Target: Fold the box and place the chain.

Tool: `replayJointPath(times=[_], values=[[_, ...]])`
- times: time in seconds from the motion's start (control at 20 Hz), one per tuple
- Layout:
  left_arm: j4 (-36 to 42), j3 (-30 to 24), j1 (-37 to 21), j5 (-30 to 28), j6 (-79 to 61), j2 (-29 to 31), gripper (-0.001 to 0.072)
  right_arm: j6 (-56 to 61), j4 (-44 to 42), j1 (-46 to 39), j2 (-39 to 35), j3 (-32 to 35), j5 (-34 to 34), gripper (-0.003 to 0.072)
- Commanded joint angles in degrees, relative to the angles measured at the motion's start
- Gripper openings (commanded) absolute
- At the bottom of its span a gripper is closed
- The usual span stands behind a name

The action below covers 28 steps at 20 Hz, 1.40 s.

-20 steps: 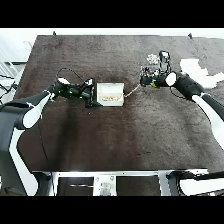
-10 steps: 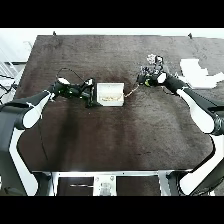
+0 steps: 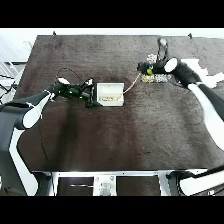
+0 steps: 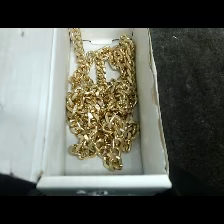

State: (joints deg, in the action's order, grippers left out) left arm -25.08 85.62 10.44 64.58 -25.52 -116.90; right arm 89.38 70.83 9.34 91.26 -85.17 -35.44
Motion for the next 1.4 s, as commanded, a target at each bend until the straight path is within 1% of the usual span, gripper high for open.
replayJointPath(times=[0.0, 0.05, 0.15, 0.35, 0.5, 0.8, 0.95, 1.1, 1.2, 1.35], values=[[0.0, 0.0, 0.0, 0.0, 0.0, 0.0, 0.0355, -0.1, 6.9, 4.2, -12.7, 0.0, -4.1, 0.0008], [0.0, 0.0, 0.0, 0.0, 0.0, 0.0, 0.0355, 0.5, 8.9, 5.7, -15.4, 0.0, -4.9, 0.0008], [0.0, 0.0, 0.0, 0.0, 0.0, 0.0, 0.0355, 0.5, 9.4, 7.6, -19.2, 0.0, -6.8, 0.0007], [0.0, 0.0, 0.0, 0.0, 0.0, 0.0, 0.0355, 0.6, 9.4, 11.9, -22.5, 0.0, -10.2, 0.0008], [0.0, 0.0, 0.0, 0.0, 0.0, 0.0, 0.0355, 1.0, 9.4, 15.8, -22.6, 0.4, -12.2, 0.0007], [0.0, 0.0, 0.0, 0.0, 0.0, 0.0, 0.0355, 7.0, 11.9, 22.2, -22.6, 5.1, -12.9, 0.0007], [0.0, 0.0, 0.0, 0.0, 0.0, 0.0, 0.0355, 10.6, 14.3, 23.4, -22.5, 6.7, -12.7, 0.0007], [0.0, 0.0, 0.0, 0.0, 0.0, 0.0, 0.0355, 12.5, 14.3, 23.8, -22.5, 7.8, -12.6, 0.0007], [0.0, 0.0, 0.0, 0.0, 0.0, 0.0, 0.0355, 13.5, 14.3, 24.8, -21.8, 8.7, -11.6, 0.0007], [0.0, 0.0, 0.0, 0.0, 0.0, 0.0, 0.0355, 14.4, 14.2, 25.9, -19.1, 9.9, -7.6, 0.0007]])
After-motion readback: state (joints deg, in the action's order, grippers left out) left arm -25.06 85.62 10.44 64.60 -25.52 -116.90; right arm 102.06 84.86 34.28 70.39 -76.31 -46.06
